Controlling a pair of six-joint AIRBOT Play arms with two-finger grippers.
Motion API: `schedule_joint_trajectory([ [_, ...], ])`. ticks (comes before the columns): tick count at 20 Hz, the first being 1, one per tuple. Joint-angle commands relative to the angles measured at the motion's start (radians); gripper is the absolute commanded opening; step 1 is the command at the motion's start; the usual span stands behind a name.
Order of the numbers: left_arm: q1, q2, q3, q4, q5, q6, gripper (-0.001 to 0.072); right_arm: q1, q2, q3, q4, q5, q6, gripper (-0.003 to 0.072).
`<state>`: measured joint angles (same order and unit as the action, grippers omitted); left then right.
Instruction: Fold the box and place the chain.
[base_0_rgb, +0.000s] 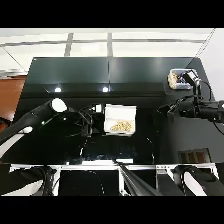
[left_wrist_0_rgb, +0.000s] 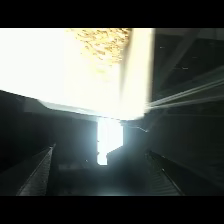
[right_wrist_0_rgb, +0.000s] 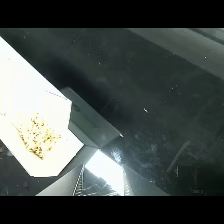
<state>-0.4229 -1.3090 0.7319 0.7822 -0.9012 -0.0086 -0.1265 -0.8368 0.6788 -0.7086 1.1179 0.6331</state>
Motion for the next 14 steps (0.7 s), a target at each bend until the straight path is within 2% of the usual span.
schedule_joint_trajectory([
  [1,0.026,-0.101,0.053,-0.085,-0.02,0.143,0.0717,0.0,0.0,0.0,0.001,0.001,0.003,0.0294],
  [7,0.014,-0.134,0.066,-0.092,-0.031,0.148,0.0716,0.0,0.0,0.0,0.0,0.0,0.003,0.0294],
  [12,-0.053,-0.135,0.066,-0.093,0.067,0.148,0.0715,0.0,0.001,0.0,0.0,0.0,0.003,0.0294],
  [14,-0.058,-0.135,0.066,-0.113,0.075,0.147,0.0714,0.0,0.001,0.0,0.0,0.0,0.003,0.0294],
])
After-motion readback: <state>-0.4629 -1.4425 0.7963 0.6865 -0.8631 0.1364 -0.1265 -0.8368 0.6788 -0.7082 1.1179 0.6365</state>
